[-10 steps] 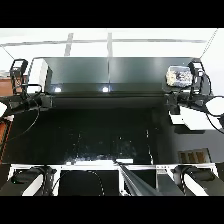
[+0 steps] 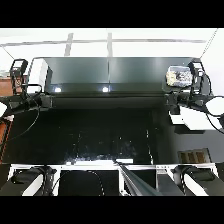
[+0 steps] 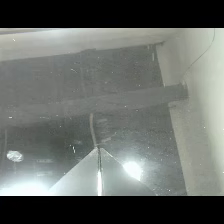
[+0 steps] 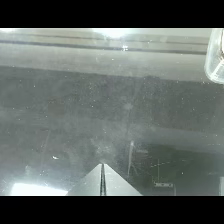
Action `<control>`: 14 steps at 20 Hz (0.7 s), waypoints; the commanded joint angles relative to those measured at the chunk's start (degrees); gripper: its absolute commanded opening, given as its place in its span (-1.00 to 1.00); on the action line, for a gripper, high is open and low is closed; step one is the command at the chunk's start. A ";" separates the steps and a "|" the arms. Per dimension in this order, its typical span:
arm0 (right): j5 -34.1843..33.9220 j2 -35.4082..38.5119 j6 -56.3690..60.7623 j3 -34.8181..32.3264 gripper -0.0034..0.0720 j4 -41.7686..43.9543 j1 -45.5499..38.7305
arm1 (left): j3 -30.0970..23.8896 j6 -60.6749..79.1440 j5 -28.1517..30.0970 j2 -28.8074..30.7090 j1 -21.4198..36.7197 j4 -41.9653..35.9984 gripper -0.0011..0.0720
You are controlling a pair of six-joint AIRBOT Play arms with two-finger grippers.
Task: Fold the box and place the chain.
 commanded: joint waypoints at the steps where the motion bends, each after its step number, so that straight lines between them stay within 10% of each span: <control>1: 0.02 -0.02 0.00 0.00 -0.87 0.00 0.04 | -0.02 0.02 0.00 0.02 -0.04 0.02 -0.91; 6: -11.98 -0.52 -0.50 0.00 -0.83 6.97 0.04 | -0.02 0.00 0.00 0.02 -0.04 0.02 -0.91; 8: -27.39 -1.86 -0.66 0.00 0.96 1.51 -0.68 | -0.02 0.02 0.02 0.02 -0.04 0.02 -0.90; 10: -33.29 -4.81 -0.57 0.17 0.95 -3.65 -5.66 | -0.02 0.02 0.02 0.02 -0.04 0.02 -0.90; 14: -23.54 -16.85 3.63 6.86 0.95 -3.32 -32.28 | -0.02 0.02 1.44 0.02 -0.04 0.02 -0.91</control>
